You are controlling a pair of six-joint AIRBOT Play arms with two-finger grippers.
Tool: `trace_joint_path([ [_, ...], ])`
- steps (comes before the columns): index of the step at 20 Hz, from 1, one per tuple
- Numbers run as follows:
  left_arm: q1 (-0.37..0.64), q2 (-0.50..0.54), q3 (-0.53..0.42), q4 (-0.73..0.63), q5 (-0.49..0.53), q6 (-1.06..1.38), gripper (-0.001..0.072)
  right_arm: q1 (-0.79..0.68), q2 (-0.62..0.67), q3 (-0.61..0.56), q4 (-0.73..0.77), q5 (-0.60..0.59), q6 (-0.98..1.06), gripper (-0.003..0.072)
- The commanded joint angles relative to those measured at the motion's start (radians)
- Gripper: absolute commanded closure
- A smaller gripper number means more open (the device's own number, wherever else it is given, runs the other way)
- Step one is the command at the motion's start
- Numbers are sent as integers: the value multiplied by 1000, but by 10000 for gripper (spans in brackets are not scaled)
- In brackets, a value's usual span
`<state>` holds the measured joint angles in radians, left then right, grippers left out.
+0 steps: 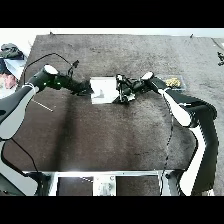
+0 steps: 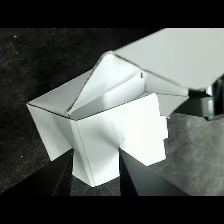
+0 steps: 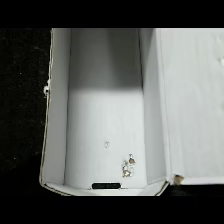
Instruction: Fold the box and place the chain.
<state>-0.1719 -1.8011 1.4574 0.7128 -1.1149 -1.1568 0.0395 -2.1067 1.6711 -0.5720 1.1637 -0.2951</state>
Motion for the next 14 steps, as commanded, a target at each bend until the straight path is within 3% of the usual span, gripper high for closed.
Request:
trace_joint_path([
  [1, -31, 0, 40, 116, 5, -115, 410, 1, -1, 0, 0, 0, 0, 311],
  [14, -110, -2, 50, 328, 82, -396, 408, 1, -1, 0, 0, 0, 0, 311],
])
